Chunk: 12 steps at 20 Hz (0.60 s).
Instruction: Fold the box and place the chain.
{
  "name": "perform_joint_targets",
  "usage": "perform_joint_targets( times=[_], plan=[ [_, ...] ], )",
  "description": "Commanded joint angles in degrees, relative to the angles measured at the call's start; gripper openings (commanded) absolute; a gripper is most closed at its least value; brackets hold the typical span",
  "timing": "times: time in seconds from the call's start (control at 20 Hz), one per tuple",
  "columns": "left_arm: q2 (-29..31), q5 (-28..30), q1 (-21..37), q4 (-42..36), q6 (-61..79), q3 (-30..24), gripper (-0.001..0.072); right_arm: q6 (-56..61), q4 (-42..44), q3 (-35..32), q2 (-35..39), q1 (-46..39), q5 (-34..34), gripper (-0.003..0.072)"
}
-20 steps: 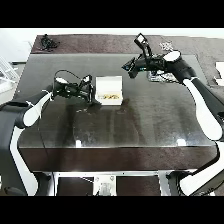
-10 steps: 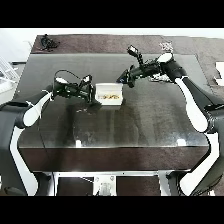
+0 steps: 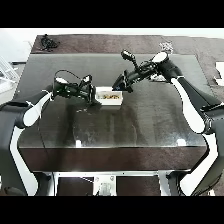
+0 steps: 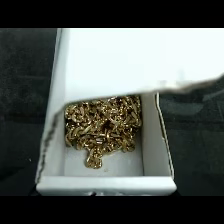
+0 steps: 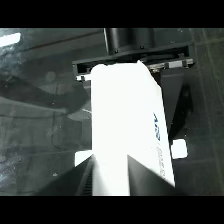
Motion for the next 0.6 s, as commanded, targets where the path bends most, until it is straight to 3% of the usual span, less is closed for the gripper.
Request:
perform_joint_targets(
  times=[0.0,0.2,0.55],
  plan=[
    [0.02,0.00,-0.02,0.00,0.00,0.02,0.0526,-0.13,-0.81,0.04,-0.04,0.90,-0.44,0.0300],
    [0.02,0.00,-0.02,0.00,0.00,0.02,0.0525,-0.13,-2.14,0.02,-0.90,1.14,-4.17,0.0300],
    [0.02,0.00,-0.02,0.00,0.00,0.02,0.0526,-0.81,-2.16,0.00,-2.16,1.14,-4.20,0.0298]
  ],
)
